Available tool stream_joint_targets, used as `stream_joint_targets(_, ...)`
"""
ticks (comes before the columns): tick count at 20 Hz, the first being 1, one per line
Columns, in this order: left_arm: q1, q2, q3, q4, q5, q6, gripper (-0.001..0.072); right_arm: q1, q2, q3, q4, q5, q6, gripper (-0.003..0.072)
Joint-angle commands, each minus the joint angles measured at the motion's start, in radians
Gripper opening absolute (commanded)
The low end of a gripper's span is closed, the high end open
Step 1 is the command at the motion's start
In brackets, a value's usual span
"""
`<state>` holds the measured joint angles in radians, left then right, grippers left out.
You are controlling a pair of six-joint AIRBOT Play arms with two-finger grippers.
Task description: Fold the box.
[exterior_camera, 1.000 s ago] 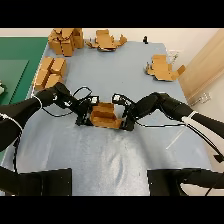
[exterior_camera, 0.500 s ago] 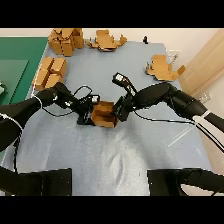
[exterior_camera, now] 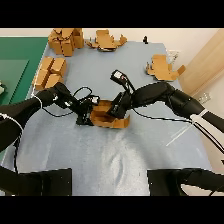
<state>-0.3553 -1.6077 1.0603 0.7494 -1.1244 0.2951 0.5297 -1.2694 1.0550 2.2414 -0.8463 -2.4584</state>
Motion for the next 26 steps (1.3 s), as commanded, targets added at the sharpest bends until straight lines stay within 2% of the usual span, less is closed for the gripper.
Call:
stream_joint_targets(1, 0.001, 0.0, 0.0, -0.001, -0.002, 0.0, 0.0019, 0.001, -0.001, 0.001, -0.026, -0.031, -0.001, 0.0509)
stream_joint_targets(2, 0.001, 0.0, 0.0, 0.0, -0.001, 0.0, 0.0019, 0.007, -0.001, 0.002, -0.016, -0.031, -0.003, 0.02)
stream_joint_targets(3, 0.001, 0.0, 0.0, 0.002, -0.002, 0.0, 0.0019, 0.016, -0.001, 0.001, 0.008, -0.023, -0.027, 0.0006)
stream_joint_targets(7, 0.001, 0.0, 0.0, 0.012, -0.001, 0.0, 0.0019, 0.081, -0.03, 0.002, 0.047, 0.157, -0.055, 0.0006)
stream_joint_targets(12, 0.001, 0.0, 0.0, 0.023, -0.001, -0.007, 0.0018, 0.063, -0.141, 0.004, 0.014, 0.338, 0.0, 0.0006)
stream_joint_targets(15, 0.001, 0.0, 0.001, 0.023, 0.0, -0.02, 0.0017, -0.012, -0.203, 0.003, 0.014, 0.318, 0.085, 0.0006)
stream_joint_targets(19, 0.001, 0.002, 0.001, 0.022, 0.0, -0.026, 0.0018, -0.05, -0.253, 0.003, 0.013, 0.199, 0.083, 0.0006)
stream_joint_targets(26, 0.0, 0.002, 0.006, 0.013, 0.0, -0.026, 0.0019, -0.05, -0.279, 0.011, 0.019, 0.174, 0.055, 0.0006)
